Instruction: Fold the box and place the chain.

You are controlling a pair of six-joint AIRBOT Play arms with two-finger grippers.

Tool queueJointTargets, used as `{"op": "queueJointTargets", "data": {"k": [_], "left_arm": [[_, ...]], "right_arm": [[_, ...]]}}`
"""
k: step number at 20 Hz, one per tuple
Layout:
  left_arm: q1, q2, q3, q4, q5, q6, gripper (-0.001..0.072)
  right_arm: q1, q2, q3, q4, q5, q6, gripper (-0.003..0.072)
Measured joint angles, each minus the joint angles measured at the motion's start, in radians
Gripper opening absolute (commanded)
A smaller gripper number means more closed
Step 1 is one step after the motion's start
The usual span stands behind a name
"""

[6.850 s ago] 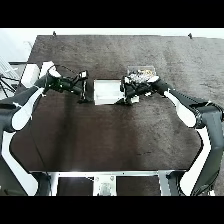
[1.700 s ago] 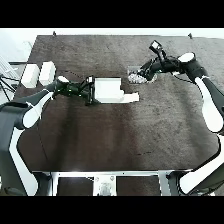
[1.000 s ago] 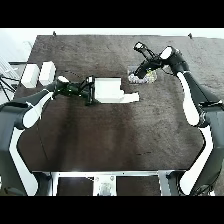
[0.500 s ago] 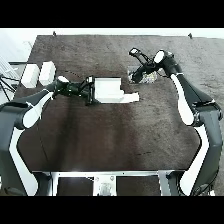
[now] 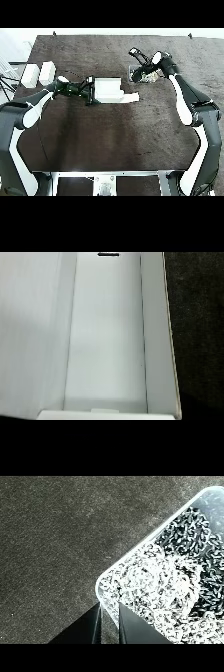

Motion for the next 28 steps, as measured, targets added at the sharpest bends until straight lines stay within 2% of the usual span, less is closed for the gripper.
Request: {"op": "queueJointTargets", "data": {"k": [3, 8, 11, 13, 17, 23, 28], "left_arm": [[0.0, 0.0, 0.0, 0.0, 0.0, 0.0, 0.0628], [0.0, 0.0, 0.0, -0.001, 0.0, 0.0, 0.0628], [0.0, 0.0, 0.0, -0.001, 0.0, 0.0, 0.0628], [0.0, 0.0, 0.0, -0.001, 0.0, 0.0, 0.0628], [0.0, 0.0, 0.0, -0.001, 0.0, 0.0, 0.0628], [0.0, 0.0, 0.0, -0.001, 0.0, 0.0, 0.0628], [0.0, 0.0, 0.0, -0.001, 0.0, 0.0, 0.0628]], "right_arm": [[-0.002, 0.014, 0.0, 0.029, 0.032, -0.005, 0.0135], [0.0, 0.035, 0.0, 0.068, 0.174, -0.019, 0.0135], [0.001, 0.041, 0.003, 0.079, 0.206, -0.019, 0.0136], [0.0, 0.054, 0.004, 0.085, 0.172, -0.001, 0.0149], [0.0, 0.068, 0.001, 0.08, 0.04, 0.063, 0.0276], [0.002, 0.043, -0.003, 0.001, -0.088, 0.176, 0.0286], [0.005, 0.019, -0.003, -0.046, -0.095, 0.233, 0.0286]]}}
